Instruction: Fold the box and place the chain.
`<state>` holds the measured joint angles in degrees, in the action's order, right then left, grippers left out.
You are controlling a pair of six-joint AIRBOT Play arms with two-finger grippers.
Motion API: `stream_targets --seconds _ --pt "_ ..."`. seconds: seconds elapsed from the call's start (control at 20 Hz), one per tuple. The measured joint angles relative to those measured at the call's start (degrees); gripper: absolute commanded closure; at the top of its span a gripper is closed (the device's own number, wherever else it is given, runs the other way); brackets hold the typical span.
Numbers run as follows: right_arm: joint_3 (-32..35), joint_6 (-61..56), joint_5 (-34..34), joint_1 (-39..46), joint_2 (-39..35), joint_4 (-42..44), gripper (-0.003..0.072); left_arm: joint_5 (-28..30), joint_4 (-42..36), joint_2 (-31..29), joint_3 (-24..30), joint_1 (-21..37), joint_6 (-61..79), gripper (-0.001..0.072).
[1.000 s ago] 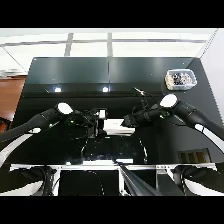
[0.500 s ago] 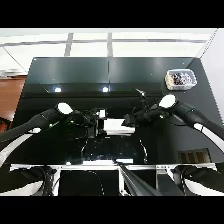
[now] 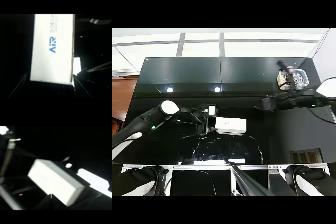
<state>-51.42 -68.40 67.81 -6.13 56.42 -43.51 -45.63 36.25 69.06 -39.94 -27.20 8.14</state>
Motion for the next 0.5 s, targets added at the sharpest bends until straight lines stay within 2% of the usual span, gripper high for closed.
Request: stream_targets --seconds 0.15,0.25,0.5 --pt "-0.13 -1.40 0.39 5.53 -1.97 -5.09 0.0673 -0.24 0.24 -4.22 -1.55 -0.76 -5.40 -0.0004" --pt "-0.20 -2.01 -1.42 7.69 -2.51 -6.71 0.0673 -0.24 -1.18 -3.48 -3.72 -2.58 -7.76 -0.0005" --pt "-0.20 -2.38 -6.16 9.57 -2.95 -8.76 0.0673 0.00 -2.58 7.67 -13.05 -8.35 -14.32 -0.0005"
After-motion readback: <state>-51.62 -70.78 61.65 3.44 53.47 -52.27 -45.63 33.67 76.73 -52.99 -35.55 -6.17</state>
